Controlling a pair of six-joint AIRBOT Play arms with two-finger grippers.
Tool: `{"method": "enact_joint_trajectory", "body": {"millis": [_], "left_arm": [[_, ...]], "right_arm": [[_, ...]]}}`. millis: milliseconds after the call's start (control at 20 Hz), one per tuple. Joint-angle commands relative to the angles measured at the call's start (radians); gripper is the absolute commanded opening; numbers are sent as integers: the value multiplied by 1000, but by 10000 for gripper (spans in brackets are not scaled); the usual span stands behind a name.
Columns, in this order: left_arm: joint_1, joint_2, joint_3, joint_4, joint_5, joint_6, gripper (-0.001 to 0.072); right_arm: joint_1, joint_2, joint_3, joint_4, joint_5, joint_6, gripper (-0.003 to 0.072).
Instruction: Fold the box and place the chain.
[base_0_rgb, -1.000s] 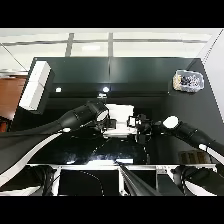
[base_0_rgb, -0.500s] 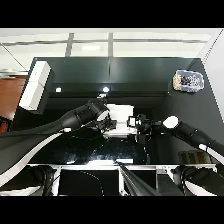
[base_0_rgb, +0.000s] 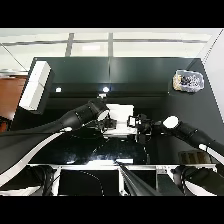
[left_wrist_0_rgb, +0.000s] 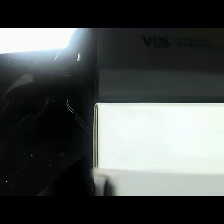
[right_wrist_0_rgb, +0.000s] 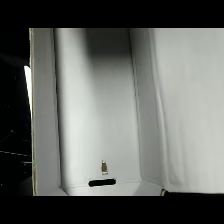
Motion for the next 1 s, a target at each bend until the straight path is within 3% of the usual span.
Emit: {"method": "enact_joint_trajectory", "body": {"millis": [0,300,450,550,700,800,900,950], "left_arm": [[0,-1,0,1,-11,-1,30],[-1,-1,0,19,-36,-1,29],[-1,-1,0,19,-33,-1,29],[-1,-1,0,19,-30,-1,30],[-1,-1,0,19,-31,-1,30],[-1,-1,0,19,-31,-1,30],[-1,-1,0,19,-31,-1,29],[-1,-1,0,19,-31,-1,30]], "right_arm": [[0,30,0,-6,3,100,710],[0,241,0,-282,118,378,701],[0,270,0,-406,141,412,701],[0,246,0,-412,126,349,700],[3,195,0,-298,98,233,699],[3,177,0,-233,87,157,568],[3,169,0,-196,69,151,518],[3,163,0,-193,72,151,410]]}}
